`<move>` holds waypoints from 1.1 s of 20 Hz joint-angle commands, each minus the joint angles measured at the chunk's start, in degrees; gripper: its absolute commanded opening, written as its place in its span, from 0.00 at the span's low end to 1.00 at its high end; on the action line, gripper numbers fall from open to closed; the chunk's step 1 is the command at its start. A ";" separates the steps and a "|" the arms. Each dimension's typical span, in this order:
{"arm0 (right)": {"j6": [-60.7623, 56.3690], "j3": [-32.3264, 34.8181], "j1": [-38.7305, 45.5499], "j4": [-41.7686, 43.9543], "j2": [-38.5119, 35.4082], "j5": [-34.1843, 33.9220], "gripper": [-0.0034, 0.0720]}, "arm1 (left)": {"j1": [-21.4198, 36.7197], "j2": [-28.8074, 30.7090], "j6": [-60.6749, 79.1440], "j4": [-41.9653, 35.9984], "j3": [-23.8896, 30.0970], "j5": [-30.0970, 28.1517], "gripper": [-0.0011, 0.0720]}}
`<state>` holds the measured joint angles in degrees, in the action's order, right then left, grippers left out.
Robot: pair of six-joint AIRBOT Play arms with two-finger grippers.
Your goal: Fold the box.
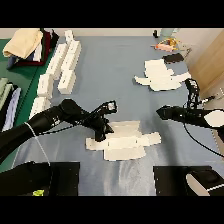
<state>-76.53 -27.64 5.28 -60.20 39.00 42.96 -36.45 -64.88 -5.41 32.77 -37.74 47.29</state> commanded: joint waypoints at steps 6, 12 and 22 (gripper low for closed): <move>0.04 -0.02 -0.04 0.96 -0.07 9.11 0.05 | 0.00 -0.13 -0.17 0.24 0.04 2.21 0.03; 4.09 0.04 -5.62 4.70 -4.68 27.17 0.05 | 0.00 -0.13 -0.17 0.24 0.04 2.23 0.03; 2.64 1.53 -44.13 -14.43 -21.38 26.43 0.45 | 0.00 -0.13 -0.17 0.24 0.04 2.23 0.03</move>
<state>-77.56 -26.98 -29.71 -68.75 18.63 71.35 -36.45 -64.97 -5.58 32.99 -37.69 49.54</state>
